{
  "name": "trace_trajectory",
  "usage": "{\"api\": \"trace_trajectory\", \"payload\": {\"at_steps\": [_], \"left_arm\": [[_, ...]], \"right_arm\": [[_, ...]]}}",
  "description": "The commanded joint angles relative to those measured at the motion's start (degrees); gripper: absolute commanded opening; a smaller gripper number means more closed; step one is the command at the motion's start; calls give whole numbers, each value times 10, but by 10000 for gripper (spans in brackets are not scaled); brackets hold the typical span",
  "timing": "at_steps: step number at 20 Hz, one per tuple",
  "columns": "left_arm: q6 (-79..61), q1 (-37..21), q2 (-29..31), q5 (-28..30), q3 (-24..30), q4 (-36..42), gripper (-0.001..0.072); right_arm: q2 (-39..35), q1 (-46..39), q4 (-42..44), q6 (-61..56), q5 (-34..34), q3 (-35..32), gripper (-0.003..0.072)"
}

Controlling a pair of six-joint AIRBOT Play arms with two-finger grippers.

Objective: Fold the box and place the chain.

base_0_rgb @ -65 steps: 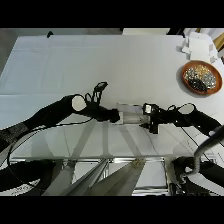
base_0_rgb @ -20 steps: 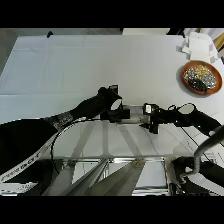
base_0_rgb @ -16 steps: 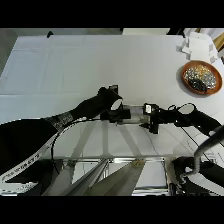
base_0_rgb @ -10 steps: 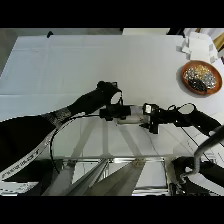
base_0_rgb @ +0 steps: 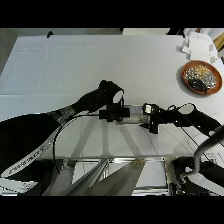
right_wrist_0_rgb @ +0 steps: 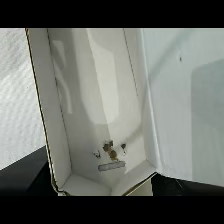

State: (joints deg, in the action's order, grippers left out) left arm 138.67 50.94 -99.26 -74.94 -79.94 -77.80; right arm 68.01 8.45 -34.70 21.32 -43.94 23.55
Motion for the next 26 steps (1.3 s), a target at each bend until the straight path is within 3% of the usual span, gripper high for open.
{"api": "trace_trajectory", "payload": {"at_steps": [1, 4, 5, 9, 13, 16, 19, 23, 25, 26], "left_arm": [[0, 3, -3, 1, -1, -2, 105], [0, 10, -9, 6, -1, -3, 54], [0, 13, -12, 6, -1, -3, 5], [0, 26, -23, 15, -1, -5, 24], [0, 28, -24, 14, -1, -17, 115], [0, 27, -24, 14, -1, -20, 109], [0, 27, -24, 14, -1, -22, 5], [0, 27, -24, 14, -1, -22, 5], [0, 27, -23, 14, -1, -22, 54], [0, 26, -21, 14, -1, -22, 150]], "right_arm": [[0, 0, 0, 0, 0, 0, 405], [0, 0, 0, 0, 0, 0, 405], [0, 0, 0, 0, 0, 0, 405], [0, 0, 0, 0, 0, 0, 405], [0, 0, 0, 0, 0, 0, 405], [0, 0, 0, 0, 0, 0, 405], [0, 0, 0, 0, 0, 0, 405], [0, 0, 0, 0, 0, 0, 405], [0, 0, 0, 0, 0, 0, 405], [0, 0, 0, 0, 0, 0, 405]]}}
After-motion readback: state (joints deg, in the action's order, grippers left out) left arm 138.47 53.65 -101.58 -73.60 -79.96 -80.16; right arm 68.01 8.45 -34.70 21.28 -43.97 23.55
